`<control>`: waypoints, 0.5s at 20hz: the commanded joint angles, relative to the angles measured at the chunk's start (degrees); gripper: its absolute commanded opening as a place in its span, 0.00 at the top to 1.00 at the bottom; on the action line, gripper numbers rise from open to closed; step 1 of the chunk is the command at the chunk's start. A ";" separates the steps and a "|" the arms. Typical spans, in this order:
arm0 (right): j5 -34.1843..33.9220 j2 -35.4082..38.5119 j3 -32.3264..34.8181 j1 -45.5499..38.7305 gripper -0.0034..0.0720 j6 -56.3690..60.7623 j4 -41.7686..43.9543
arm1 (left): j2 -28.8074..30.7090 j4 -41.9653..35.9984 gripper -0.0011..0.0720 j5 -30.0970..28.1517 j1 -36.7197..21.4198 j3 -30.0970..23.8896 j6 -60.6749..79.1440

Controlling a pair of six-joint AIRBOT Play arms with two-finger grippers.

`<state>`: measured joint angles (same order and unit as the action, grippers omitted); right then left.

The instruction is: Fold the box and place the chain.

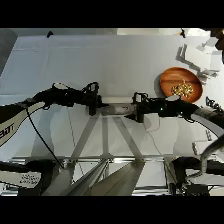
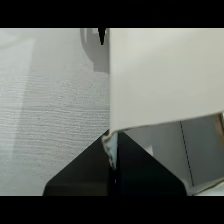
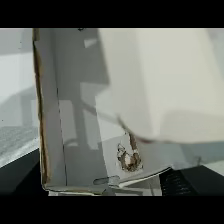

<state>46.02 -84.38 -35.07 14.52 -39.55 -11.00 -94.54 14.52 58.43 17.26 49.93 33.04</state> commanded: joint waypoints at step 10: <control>-0.39 0.02 -0.15 0.04 0.09 2.27 -3.76 | -0.02 0.09 0.97 0.09 -0.02 0.07 0.02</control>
<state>45.52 -84.38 -35.20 14.52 -37.45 -14.44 -94.54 14.59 58.57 17.26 49.93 33.04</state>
